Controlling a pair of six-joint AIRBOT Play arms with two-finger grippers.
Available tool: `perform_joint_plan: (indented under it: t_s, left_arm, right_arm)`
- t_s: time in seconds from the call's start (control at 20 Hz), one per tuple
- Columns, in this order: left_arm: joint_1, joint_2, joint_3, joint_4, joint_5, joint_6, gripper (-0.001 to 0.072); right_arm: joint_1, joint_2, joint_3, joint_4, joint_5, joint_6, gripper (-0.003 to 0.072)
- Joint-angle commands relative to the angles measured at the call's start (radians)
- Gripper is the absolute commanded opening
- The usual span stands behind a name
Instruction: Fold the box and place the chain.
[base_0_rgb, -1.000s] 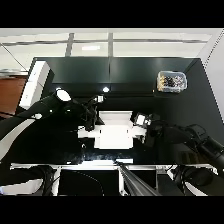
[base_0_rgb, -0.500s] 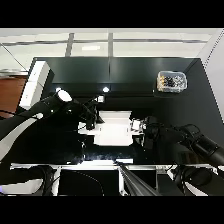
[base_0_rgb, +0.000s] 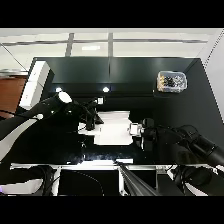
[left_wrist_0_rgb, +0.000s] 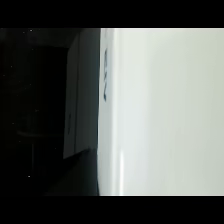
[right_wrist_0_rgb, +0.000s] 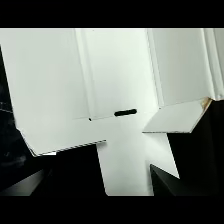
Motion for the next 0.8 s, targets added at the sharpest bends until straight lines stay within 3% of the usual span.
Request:
perform_joint_plan:
  t_s: [0.0, 0.75]
  left_arm:
    - [0.000, -0.001, -0.002, 0.009, -0.016, 0.007, 0.0026]
    - [-0.006, 0.000, -0.025, 0.001, -0.006, 0.006, 0.0026]
  right_arm:
    - [0.033, -0.003, 0.000, 0.003, -0.007, -0.004, 0.0700]
    - [0.116, -0.063, 0.000, 0.011, 0.022, -0.064, 0.0701]
